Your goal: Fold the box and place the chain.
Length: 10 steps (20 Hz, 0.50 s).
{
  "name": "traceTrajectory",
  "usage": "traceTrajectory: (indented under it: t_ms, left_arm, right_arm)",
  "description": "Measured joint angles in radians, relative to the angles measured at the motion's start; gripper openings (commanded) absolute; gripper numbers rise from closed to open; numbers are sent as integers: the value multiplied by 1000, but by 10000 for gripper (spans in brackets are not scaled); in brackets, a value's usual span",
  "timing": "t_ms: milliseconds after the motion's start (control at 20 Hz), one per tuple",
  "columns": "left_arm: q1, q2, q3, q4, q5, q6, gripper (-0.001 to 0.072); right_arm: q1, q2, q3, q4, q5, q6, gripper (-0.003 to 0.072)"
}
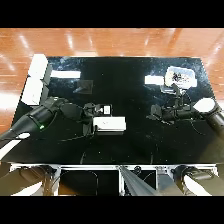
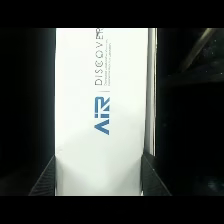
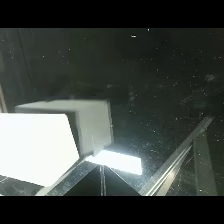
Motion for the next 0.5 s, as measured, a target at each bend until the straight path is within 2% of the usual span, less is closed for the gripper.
traceTrajectory:
  t_ms: [150, 500]
  left_arm:
    - [36, 55, 4, 5, 49, -105, 19]
    - [230, 199, 6, 78, 304, -367, 19]
  right_arm:
    - [0, 0, 0, 0, 6, -4, 32]
    - [0, 0, 0, 0, 14, -34, 31]
